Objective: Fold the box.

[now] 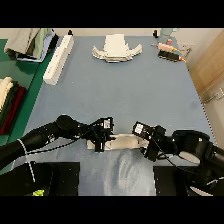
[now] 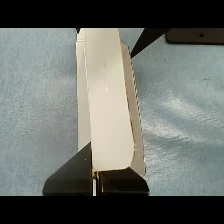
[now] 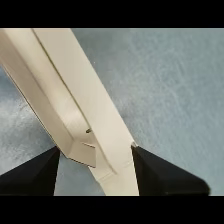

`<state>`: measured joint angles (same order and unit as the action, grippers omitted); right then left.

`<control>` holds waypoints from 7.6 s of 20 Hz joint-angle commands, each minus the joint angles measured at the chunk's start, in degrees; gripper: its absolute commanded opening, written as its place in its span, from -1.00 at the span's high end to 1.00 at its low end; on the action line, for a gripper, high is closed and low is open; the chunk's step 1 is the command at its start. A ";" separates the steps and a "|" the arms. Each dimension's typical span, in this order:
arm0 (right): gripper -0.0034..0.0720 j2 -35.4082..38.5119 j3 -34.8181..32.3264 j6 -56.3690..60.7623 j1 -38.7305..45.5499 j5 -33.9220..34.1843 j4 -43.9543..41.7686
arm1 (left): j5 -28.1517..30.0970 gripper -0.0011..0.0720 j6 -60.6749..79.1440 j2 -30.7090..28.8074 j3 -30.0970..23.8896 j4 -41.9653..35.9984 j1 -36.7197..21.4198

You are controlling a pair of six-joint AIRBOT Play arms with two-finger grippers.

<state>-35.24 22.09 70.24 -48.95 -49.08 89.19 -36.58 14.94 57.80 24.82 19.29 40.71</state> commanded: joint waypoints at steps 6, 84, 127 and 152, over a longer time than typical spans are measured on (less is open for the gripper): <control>-1.00 -9.25 -0.22 -57.86 23.87 1.25 -39.67 | 0.02 0.92 0.02 -0.04 0.00 0.00 0.02; -0.68 -22.56 -3.17 -83.14 31.47 -2.93 -50.62 | 0.04 0.92 0.00 0.07 0.00 0.00 0.02; -0.68 -22.56 -3.17 -83.14 31.47 -2.91 -50.62 | -4.85 0.92 -79.95 4.76 16.65 13.88 -3.76; -0.68 -22.56 -3.17 -83.17 31.47 -2.91 -50.62 | -17.27 0.92 -68.57 6.62 18.32 11.30 -10.45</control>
<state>-57.82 18.90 -12.91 -17.50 -51.96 38.57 -53.36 -55.48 70.11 42.74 27.33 31.92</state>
